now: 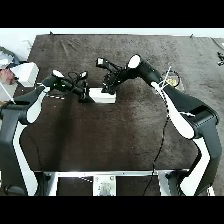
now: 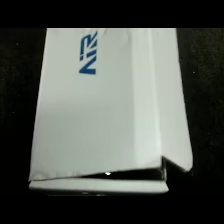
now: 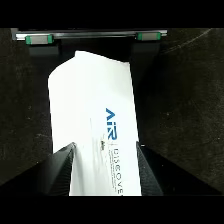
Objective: Fold the box and place the chain.
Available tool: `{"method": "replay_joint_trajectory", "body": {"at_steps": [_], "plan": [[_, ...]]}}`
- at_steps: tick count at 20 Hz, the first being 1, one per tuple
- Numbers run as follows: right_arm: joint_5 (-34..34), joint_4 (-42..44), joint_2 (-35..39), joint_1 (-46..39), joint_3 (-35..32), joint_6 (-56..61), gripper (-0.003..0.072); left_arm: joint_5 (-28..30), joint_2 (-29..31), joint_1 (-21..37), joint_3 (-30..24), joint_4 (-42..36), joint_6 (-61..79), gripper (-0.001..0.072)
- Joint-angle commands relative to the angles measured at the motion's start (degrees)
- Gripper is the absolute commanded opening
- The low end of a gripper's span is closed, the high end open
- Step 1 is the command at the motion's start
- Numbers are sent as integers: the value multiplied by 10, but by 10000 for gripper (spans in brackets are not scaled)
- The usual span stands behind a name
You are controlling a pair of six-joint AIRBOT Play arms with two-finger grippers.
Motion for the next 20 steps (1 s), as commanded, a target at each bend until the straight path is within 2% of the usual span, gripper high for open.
{"method": "replay_joint_trajectory", "body": {"at_steps": [1,4,9,11,16,17,20], "plan": [[2,-2,0,0,0,-1,426,0,0,0,1,1,1,370],[16,-3,0,0,0,0,425,0,0,0,0,1,1,370],[-41,-2,1,0,1,0,424,0,0,0,0,1,1,370],[-41,0,2,0,0,-2,353,0,0,0,0,1,1,370],[-18,-5,2,0,0,-2,343,0,0,0,1,1,1,370],[-3,-9,2,0,0,-2,262,0,0,0,0,1,1,370],[22,-16,2,0,0,-2,262,0,0,0,0,1,1,370]]}}
